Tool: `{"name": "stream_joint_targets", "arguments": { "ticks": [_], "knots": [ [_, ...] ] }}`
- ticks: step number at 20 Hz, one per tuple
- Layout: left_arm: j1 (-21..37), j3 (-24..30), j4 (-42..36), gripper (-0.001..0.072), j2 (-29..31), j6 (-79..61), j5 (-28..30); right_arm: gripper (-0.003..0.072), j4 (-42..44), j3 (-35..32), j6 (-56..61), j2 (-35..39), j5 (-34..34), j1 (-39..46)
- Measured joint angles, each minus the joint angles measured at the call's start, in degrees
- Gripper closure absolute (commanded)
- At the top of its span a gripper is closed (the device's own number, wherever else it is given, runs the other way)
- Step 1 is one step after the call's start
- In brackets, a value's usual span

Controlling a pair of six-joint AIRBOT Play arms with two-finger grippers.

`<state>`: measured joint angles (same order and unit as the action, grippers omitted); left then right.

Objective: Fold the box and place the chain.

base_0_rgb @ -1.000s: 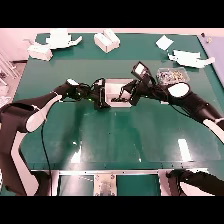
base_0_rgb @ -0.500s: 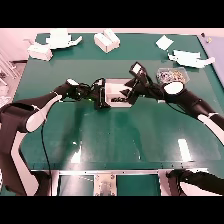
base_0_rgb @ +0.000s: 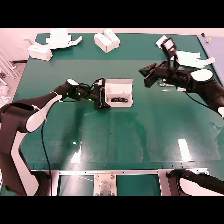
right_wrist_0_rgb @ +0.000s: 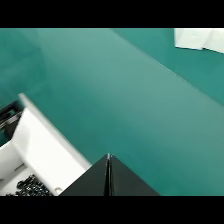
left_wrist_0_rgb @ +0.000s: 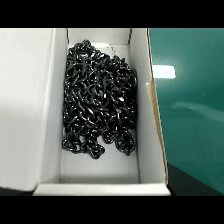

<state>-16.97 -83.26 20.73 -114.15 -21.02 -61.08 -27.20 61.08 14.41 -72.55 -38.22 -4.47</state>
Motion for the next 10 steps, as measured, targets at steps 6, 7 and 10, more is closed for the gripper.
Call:
{"name": "stream_joint_targets", "arguments": {
  "ticks": [6,7,10],
  "knots": [
    [0.0,0.0,0.0,0.0171,0.0,0.0,0.0,0.0679,6.5,6.7,1.5,-11.1,-6.7,4.8],
    [0.0,0.0,0.0,0.0172,0.0,0.0,0.0,0.0679,7.2,8.3,2.0,-13.1,-7.9,5.0],
    [0.0,0.0,0.0,0.0172,0.0,0.0,-0.1,0.0678,8.7,13.5,4.4,-18.9,-12.9,5.3]
  ]
}}
